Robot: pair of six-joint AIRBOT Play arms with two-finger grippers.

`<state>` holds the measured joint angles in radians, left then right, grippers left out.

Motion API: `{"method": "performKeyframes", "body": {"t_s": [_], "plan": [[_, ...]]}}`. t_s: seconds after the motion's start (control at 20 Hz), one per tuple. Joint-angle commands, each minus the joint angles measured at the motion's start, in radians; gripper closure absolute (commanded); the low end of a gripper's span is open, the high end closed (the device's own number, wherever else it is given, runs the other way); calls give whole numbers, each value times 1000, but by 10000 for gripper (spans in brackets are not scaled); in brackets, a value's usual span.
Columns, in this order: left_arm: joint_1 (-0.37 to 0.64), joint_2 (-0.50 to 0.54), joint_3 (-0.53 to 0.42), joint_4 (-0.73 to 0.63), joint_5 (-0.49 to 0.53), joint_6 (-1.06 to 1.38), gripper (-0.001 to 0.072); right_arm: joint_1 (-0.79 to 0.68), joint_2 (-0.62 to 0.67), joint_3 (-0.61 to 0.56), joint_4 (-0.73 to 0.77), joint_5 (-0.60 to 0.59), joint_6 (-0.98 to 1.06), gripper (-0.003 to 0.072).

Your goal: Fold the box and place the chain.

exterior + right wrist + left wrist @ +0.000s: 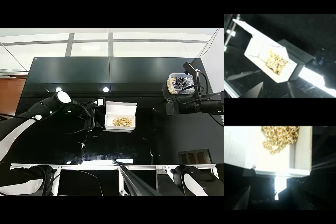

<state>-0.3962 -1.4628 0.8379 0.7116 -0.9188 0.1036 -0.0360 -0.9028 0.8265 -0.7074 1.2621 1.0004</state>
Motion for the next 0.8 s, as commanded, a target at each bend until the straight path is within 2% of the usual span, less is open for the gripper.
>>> {"method": "performKeyframes", "body": {"t_s": [0.0,0.45,0.75], "plan": [[-13,-17,3,-53,11,5,-4,0,1,0,0,3,2,309],[-66,-21,3,-100,88,6,-4,0,1,0,0,3,2,310],[-63,-21,3,-90,23,3,-4,0,1,0,0,9,3,309]]}}
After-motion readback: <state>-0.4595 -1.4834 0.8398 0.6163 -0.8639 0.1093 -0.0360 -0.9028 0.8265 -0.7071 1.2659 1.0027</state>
